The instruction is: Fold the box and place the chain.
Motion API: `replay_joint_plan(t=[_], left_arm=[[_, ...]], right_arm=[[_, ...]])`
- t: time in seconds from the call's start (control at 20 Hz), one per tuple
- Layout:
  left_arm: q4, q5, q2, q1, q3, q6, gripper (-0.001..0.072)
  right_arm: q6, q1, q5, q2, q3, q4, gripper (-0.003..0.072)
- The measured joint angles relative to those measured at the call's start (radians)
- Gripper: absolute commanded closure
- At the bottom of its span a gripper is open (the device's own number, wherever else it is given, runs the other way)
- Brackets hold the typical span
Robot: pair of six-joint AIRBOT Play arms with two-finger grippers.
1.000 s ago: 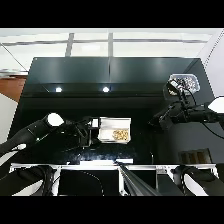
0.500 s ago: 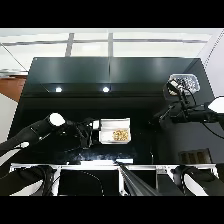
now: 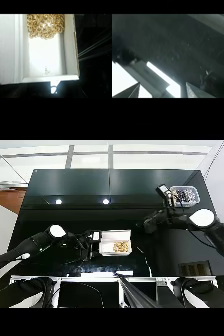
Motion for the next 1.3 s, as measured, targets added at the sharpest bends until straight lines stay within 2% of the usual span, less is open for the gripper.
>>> replay_joint_plan(t=[0.2,0.55,0.65,1.05,1.1,1.15,1.2,1.25,1.3], left_arm=[[0.002,0.001,0.000,0.000,0.000,0.000,0.0248],[0.003,0.006,0.000,0.000,0.000,0.000,0.0248],[0.003,0.008,0.000,0.000,0.000,0.000,0.0247],[0.003,0.018,0.000,0.000,0.000,-0.002,0.0248],[0.003,0.018,0.000,0.000,0.000,-0.002,0.0247],[0.003,0.018,0.000,0.000,0.000,-0.002,0.0247],[0.003,0.019,0.000,0.000,0.000,-0.002,0.0247],[0.003,0.019,0.000,0.000,0.000,-0.002,0.0247],[0.003,0.019,0.000,0.000,0.000,-0.002,0.0247]], right_arm=[[-0.013,0.074,-0.019,-0.099,0.057,0.018,-0.0019],[-0.144,0.117,0.259,-0.140,0.085,0.026,-0.0019],[-0.178,0.119,0.300,-0.143,0.086,0.012,-0.0019],[-0.361,0.183,0.299,-0.145,0.087,-0.007,-0.0018],[-0.372,0.195,0.298,-0.145,0.087,-0.016,0.0015],[-0.380,0.206,0.294,-0.145,0.087,-0.026,0.0164],[-0.384,0.216,0.291,-0.145,0.087,-0.037,0.0212],[-0.388,0.222,0.286,-0.145,0.087,-0.044,0.0214],[-0.392,0.228,0.279,-0.145,0.087,-0.049,0.0312]])
